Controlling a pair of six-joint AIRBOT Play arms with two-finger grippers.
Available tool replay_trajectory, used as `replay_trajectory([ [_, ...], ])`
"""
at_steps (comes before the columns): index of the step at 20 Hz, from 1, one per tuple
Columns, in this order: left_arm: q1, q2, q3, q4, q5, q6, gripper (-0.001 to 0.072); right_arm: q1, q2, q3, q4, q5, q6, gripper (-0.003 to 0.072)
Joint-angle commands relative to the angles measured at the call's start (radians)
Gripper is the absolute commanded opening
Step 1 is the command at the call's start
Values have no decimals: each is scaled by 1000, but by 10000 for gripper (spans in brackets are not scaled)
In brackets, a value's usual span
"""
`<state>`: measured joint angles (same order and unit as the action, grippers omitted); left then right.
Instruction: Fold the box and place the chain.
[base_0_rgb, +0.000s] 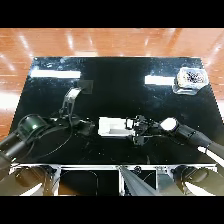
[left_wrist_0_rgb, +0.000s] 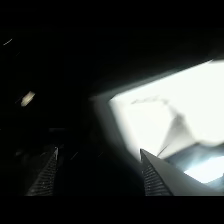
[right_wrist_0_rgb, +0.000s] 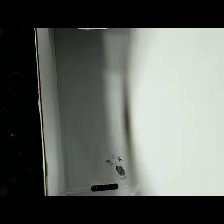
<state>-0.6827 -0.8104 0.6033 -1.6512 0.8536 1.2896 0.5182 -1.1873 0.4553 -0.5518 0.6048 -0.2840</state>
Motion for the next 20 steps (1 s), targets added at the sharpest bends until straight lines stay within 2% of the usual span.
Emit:
replay_trajectory([
  [1, 3, 119, -57, 101, 56, -89, 620, 0, 1, 0, 1, 0, 0, 541],
  [4, -72, 169, -133, 74, -111, -90, 610, 0, 1, 0, 1, 0, 0, 541],
  [6, -157, 145, -164, 90, -185, -125, 609, 0, 1, 0, 1, 0, 0, 541],
  [9, -259, 41, -166, 289, -185, -359, 609, 0, 1, 0, 1, 0, 0, 541],
  [11, -306, -19, -166, 435, -260, -510, 609, 0, 1, 0, 1, 0, 1, 541],
  [13, -311, -55, -166, 435, -360, -596, 609, 0, 1, 0, 1, 0, 1, 541],
  [16, -311, -81, -165, 437, -426, -671, 609, 0, 1, 0, 1, 0, 4, 541],
  [20, -294, -84, -157, 438, -409, -671, 609, 0, 1, 0, 1, 0, 4, 541],
])
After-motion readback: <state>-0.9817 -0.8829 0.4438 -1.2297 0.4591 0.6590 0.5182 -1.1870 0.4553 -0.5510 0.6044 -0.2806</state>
